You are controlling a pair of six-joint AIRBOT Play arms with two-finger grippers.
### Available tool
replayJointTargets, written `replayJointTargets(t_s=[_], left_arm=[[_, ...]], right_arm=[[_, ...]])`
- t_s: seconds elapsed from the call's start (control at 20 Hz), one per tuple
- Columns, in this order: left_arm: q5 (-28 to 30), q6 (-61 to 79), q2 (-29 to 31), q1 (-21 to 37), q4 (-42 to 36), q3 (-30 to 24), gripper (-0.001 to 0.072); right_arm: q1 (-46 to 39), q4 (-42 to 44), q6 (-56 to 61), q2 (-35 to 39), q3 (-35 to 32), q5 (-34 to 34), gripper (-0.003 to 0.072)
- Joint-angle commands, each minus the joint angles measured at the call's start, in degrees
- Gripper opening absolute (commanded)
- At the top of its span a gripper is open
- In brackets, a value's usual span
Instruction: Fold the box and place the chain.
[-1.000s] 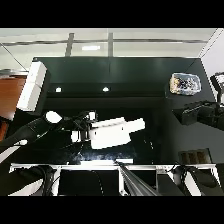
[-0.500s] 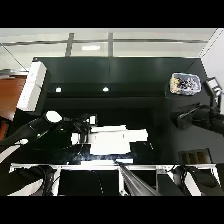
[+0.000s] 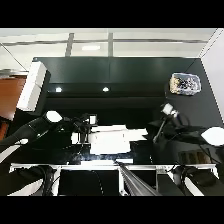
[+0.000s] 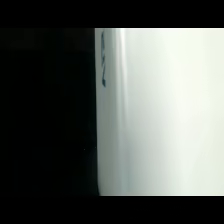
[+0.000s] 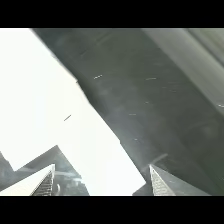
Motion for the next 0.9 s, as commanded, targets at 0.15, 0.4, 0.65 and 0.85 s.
replayJointTargets(t_s=[0.15, 0.4, 0.65, 0.85], left_arm=[[0.39, -0.28, -0.04, -0.09, 0.02, 0.07, 0.0030], [0.68, -0.68, -0.11, -0.90, 1.14, 0.07, 0.0030], [2.56, -2.45, -0.22, -1.95, 2.10, 0.09, 0.0030], [2.51, -2.54, -0.33, -1.95, 2.12, 0.17, 0.0030]], right_arm=[[15.50, -0.76, -15.87, -11.39, -1.68, -13.18, 0.0707], [15.78, -1.79, -24.17, -16.17, -1.68, -13.07, 0.0706], [15.80, -0.70, -29.24, -17.42, -1.68, -12.35, 0.0706], [15.96, -0.24, -29.42, -18.47, -1.68, -11.87, 0.0706]])
